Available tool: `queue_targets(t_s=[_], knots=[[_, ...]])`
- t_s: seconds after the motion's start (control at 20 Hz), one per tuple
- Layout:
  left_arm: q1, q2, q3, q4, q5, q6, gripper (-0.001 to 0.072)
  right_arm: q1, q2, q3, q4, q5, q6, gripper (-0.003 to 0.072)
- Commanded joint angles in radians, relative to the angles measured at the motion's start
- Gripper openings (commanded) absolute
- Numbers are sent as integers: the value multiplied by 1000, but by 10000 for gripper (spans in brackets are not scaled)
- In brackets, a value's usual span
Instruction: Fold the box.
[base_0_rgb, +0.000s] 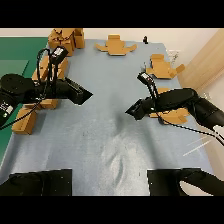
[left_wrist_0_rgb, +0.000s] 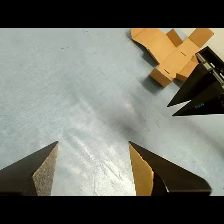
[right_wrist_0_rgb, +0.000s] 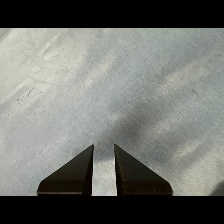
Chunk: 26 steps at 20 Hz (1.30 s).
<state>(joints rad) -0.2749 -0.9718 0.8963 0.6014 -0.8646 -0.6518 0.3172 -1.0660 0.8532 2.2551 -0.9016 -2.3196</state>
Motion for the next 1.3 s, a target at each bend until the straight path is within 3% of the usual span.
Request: queue_targets(t_s=[0.0, 0.4, 0.6, 0.8, 0.9, 0.95, 1.0, 1.1, 1.25], knots=[[1, 0, 1, 0, 0, 0, 688, 1, -1, 0, 1, 0, 0, 205], [1, 0, 1, 0, 0, 0, 688, 1, -1, 0, 13, -2, 2, 205], [0, 0, 1, -4, 0, 0, 688, 1, 0, 1, 21, -55, 205, 205], [1, 0, 1, -35, 55, 0, 688, -25, 6, 125, 21, -272, 436, 204], [1, 0, 1, -37, 55, 0, 688, -116, 36, 245, -66, -336, 555, 234], [1, 0, 1, -37, 53, 0, 688, -187, 59, 302, -138, -341, 626, 378], [1, 0, 1, -37, 46, 0, 687, -271, 77, 356, -209, -345, 686, 469], [1, 0, 1, -37, 47, 0, 687, -472, 88, 441, -345, -407, 707, 468], [1, 0, 1, -37, 48, -1, 688, -701, 39, 442, -619, -532, 638, 468]])
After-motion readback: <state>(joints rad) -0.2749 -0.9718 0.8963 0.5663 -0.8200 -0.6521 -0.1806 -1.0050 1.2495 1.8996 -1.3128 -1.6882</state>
